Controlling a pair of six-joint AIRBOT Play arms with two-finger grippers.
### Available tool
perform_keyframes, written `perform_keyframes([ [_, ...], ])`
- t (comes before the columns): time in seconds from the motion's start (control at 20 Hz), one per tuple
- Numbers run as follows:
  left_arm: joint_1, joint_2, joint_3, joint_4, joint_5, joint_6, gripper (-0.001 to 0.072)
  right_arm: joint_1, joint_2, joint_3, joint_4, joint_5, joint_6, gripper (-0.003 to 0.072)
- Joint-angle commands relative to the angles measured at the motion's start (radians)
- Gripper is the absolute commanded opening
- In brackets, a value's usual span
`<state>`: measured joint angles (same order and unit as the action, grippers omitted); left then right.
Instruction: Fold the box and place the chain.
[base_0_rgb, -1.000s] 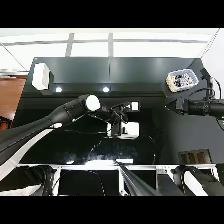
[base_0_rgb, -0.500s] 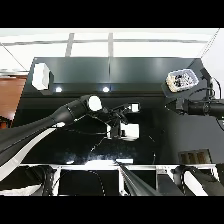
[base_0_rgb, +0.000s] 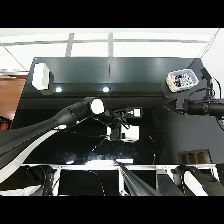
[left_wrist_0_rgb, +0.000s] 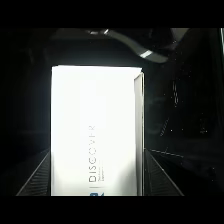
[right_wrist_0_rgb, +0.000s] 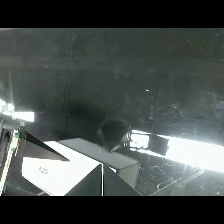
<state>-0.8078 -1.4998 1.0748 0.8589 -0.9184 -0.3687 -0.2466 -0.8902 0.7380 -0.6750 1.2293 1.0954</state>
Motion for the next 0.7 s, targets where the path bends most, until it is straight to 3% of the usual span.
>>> perform_keyframes([
  [0.0,-0.013,0.000,0.001,0.026,0.002,0.000,0.0711,-0.001,0.001,0.001,0.000,-0.001,0.000,0.0011],
  [0.15,-0.013,-0.002,0.001,0.028,0.010,0.000,0.0711,-0.001,0.001,0.001,0.000,-0.001,0.000,0.0011],
  [0.4,-0.057,-0.044,0.001,0.029,0.142,0.002,0.0712,-0.001,0.001,0.001,0.001,-0.005,0.000,0.0011],
  [0.65,-0.098,-0.076,0.001,0.084,0.183,0.000,0.0712,-0.001,0.001,0.001,0.001,-0.003,0.000,0.0011],
])
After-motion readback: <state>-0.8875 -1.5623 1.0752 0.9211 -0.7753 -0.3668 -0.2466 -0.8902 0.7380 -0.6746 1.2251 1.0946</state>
